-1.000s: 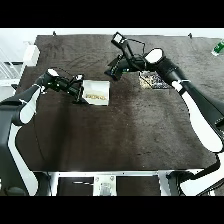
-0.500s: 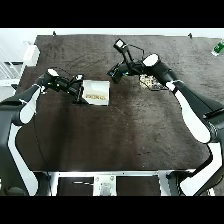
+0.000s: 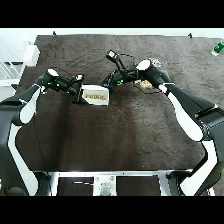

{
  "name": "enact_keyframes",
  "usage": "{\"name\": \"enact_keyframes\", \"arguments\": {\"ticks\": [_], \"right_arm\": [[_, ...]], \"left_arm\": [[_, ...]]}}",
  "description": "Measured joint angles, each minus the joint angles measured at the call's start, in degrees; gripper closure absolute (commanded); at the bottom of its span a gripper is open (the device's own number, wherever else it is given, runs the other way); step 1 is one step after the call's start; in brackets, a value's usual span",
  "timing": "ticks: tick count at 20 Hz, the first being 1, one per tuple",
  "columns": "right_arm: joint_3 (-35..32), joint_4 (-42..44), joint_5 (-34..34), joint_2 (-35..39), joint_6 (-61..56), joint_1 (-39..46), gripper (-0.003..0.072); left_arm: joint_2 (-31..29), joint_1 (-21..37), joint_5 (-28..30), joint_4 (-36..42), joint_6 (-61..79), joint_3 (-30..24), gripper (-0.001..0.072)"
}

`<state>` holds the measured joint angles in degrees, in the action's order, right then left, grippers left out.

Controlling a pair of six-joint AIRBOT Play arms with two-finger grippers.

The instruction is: Fold the box and place the chain.

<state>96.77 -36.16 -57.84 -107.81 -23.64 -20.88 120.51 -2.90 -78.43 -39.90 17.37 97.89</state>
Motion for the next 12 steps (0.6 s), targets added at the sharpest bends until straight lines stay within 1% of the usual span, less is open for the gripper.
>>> {"name": "enact_keyframes", "arguments": {"ticks": [3,5,8,11,12], "right_arm": [[0.00,-0.44,-1.40,-0.09,0.61,-1.25,0.0528],[0.13,-0.59,0.13,-0.13,1.18,-1.97,0.0486],[0.24,-0.76,2.43,-0.33,1.53,-2.54,0.0486],[0.24,-0.85,2.58,-0.74,1.73,-3.28,0.0486],[0.24,-0.85,2.54,-0.92,1.75,-3.56,0.0472]], "left_arm": [[0.00,0.00,-0.02,0.00,0.02,0.00,0.0154],[0.00,0.00,0.00,0.02,0.02,0.00,0.0154],[0.00,0.00,0.00,0.02,0.02,0.00,0.0154],[0.00,0.00,0.00,0.00,0.02,0.00,0.0154],[0.00,0.00,0.00,0.00,0.02,0.00,0.0154]]}}
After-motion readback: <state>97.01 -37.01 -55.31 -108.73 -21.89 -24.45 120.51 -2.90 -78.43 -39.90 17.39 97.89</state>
